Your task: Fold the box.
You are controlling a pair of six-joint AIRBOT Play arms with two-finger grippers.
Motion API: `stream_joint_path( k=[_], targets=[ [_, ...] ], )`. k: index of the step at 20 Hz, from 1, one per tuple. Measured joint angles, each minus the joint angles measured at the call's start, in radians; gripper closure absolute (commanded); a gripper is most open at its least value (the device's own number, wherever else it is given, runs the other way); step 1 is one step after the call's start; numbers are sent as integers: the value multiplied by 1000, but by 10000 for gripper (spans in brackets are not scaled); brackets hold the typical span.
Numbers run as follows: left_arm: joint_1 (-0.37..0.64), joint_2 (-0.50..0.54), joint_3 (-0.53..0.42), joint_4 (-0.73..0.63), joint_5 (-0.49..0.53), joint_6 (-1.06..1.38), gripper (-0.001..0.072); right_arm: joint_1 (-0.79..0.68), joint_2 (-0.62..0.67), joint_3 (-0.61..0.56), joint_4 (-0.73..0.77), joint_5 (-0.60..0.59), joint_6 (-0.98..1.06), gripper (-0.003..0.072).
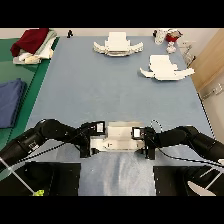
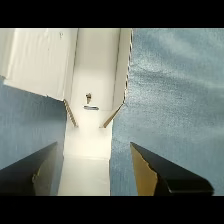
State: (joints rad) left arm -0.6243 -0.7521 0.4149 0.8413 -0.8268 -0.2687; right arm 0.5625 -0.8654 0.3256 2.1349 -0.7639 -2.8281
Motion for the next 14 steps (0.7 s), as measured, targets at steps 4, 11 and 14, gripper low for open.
stream_joint_path(
  k=[4,11,14],
  targets=[
    [5,-83,-10,-89,66,145,25,0,0,0,0,0,0,168],
    [-29,-165,-14,-199,95,297,493,0,0,0,0,0,0,168],
    [-34,-187,-14,-243,104,349,493,0,0,0,0,0,0,168]
  ],
)
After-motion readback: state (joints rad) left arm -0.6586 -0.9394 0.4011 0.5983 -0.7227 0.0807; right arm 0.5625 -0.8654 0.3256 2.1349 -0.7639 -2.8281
